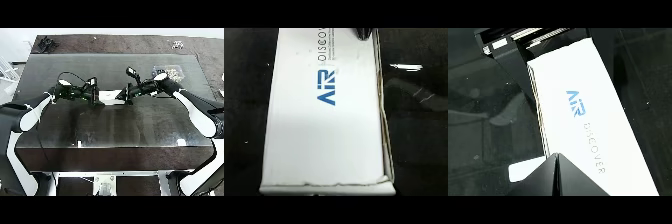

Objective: Fold the box and place the chain.

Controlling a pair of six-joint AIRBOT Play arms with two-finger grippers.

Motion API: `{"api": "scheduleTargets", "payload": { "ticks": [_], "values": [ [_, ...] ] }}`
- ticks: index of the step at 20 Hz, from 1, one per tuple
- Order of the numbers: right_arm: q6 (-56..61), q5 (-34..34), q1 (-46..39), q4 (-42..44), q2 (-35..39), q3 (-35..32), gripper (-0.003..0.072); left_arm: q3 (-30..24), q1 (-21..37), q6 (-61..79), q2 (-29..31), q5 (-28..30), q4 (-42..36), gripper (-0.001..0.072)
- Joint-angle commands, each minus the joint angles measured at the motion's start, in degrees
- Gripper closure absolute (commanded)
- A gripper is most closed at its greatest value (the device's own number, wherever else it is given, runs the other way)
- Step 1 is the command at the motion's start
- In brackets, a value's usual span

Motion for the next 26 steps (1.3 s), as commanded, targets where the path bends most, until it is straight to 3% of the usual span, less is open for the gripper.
{"api": "scheduleTargets", "payload": {
  "ticks": [1, 7, 12, 15, 17, 20, 26],
  "values": [
    [2.08, -1.81, 1.01, -4.22, 0.17, -0.26, 0.068, 0.0, 0.02, -0.24, 0.0, -0.04, -0.11, 0.0354],
    [2.47, -0.11, -0.9, 0.79, 11.78, -0.24, 0.0681, -0.02, 0.02, -0.24, 0.0, -0.04, -0.11, 0.0354],
    [10.69, -0.24, -3.58, 0.76, 21.38, -2.21, 0.0682, 0.0, 0.02, -0.17, 0.0, -0.04, -0.22, 0.0354],
    [14.36, -3.04, -6.16, 0.72, 28.13, -8.35, 0.0682, 0.0, 0.02, -0.2, 0.0, -0.07, -1.03, 0.0354],
    [15.19, -11.26, -7.39, 0.61, 33.94, -13.7, 0.0682, 0.0, -0.07, -0.2, 0.0, -0.24, -1.03, 0.0354],
    [17.94, -18.18, -8.72, 0.79, 40.92, -22.97, 0.0681, 0.0, -0.11, -0.2, 0.0, -1.05, -1.05, 0.0354],
    [17.99, -21.49, -9.09, 1.9, 45.92, -34.34, 0.0681, 0.0, -0.11, -0.22, 0.0, -1.55, -1.05, 0.0354]
  ]
}}
